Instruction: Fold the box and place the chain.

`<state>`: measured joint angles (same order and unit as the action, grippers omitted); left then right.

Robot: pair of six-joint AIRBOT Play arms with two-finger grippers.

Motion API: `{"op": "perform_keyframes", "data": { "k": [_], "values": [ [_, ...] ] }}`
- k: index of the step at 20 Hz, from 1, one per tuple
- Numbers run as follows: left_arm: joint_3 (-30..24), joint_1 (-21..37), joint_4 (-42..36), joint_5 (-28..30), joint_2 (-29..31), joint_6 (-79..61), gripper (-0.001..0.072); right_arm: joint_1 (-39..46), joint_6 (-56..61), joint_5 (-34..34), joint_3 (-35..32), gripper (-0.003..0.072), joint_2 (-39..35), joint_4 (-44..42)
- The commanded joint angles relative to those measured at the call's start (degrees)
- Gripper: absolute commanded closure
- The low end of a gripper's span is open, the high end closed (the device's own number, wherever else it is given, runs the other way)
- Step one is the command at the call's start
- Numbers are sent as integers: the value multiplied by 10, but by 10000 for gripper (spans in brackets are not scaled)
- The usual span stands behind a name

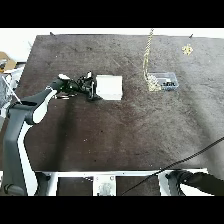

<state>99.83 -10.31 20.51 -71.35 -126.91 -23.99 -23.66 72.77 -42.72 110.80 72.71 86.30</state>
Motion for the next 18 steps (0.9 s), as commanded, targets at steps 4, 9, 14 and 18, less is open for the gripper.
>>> {"op": "perform_keyframes", "data": {
  "k": [4, 9, 14, 18],
  "values": [
    [0, 0, 0, 0, 0, 0, 248, -75, -23, 70, -79, 684, -8, -11],
    [0, 0, 0, 0, 0, 0, 248, -87, -22, 186, -215, 684, -8, -75],
    [0, 0, 0, 0, 0, 0, 248, -88, -22, 341, -358, 684, 29, -123],
    [0, 0, 0, 0, 0, 0, 248, -88, -21, 354, -393, 684, 122, -160]
  ]
}}
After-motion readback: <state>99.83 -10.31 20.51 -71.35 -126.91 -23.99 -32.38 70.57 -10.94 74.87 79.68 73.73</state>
